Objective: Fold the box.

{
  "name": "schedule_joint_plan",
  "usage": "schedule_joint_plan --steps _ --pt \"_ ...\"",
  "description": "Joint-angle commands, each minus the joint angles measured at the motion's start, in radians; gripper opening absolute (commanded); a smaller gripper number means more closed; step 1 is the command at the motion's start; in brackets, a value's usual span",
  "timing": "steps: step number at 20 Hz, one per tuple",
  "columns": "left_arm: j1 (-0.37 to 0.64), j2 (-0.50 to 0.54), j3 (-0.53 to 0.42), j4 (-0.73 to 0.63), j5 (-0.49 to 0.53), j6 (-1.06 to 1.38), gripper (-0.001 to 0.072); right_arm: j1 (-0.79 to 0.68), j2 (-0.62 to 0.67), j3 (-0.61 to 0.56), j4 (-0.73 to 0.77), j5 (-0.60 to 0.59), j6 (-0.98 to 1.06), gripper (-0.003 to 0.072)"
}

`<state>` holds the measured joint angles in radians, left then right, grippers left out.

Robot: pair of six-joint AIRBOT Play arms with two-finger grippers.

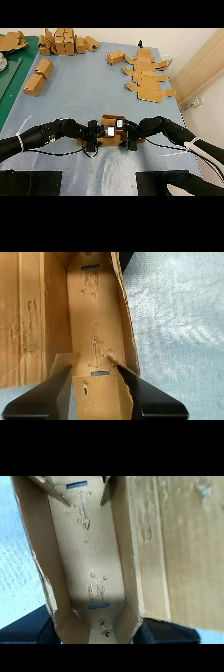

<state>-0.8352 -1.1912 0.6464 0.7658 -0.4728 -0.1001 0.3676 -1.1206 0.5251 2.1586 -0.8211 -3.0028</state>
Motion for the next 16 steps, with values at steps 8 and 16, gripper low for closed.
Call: schedule_joint_plan --steps 8,16 --pt "0.074 0.11 0.0 0.447 -0.089 -0.499 0.001 0.0 0.0 -0.001 0.002 0.0 0.001 0.0522" --pt "0.263 0.336 -0.072 0.732 -0.398 -1.596 0.0011 0.0 0.0 -0.001 0.002 0.0 0.001 0.0522"
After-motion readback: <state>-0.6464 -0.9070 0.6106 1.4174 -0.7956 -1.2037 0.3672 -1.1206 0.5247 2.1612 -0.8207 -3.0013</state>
